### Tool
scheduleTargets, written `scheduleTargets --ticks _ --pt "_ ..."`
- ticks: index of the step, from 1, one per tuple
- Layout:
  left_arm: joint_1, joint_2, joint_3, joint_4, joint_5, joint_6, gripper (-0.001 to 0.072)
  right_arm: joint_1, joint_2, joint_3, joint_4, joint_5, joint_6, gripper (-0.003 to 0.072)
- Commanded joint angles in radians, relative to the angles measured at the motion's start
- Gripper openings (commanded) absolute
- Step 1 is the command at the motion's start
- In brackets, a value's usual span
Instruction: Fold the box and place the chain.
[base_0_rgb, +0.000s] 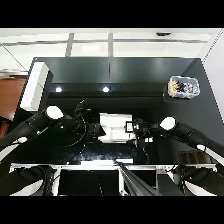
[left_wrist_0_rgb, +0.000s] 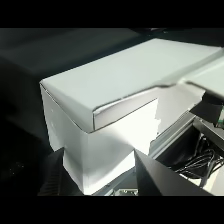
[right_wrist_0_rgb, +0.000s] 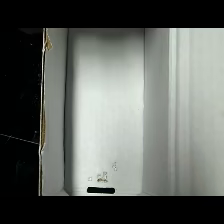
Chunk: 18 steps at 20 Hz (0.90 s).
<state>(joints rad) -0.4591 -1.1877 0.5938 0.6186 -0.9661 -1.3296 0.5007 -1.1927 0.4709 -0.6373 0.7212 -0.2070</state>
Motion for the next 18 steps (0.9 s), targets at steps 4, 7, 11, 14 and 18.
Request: scheduleTargets --ticks 4,7,11,14,18 --pt "-0.059 0.001 0.001 0.020 0.094 -0.045 0.0505 0.001 0.000 0.000 0.000 0.000 0.000 0.0347" --pt "-0.065 0.001 0.001 0.060 0.099 -0.071 0.0506 0.001 0.000 0.000 0.000 0.000 0.000 0.0346" --pt "-0.065 0.000 0.001 0.080 0.113 -0.092 0.0509 0.001 0.000 0.000 0.000 0.000 0.000 0.0346" --pt "-0.065 0.000 0.001 0.081 0.118 -0.092 0.0519 0.001 0.000 0.000 0.000 0.000 0.000 0.0347" --pt "-0.093 0.000 0.018 0.160 0.125 -0.180 0.0518 0.001 0.000 0.000 0.000 0.000 0.000 0.0347"
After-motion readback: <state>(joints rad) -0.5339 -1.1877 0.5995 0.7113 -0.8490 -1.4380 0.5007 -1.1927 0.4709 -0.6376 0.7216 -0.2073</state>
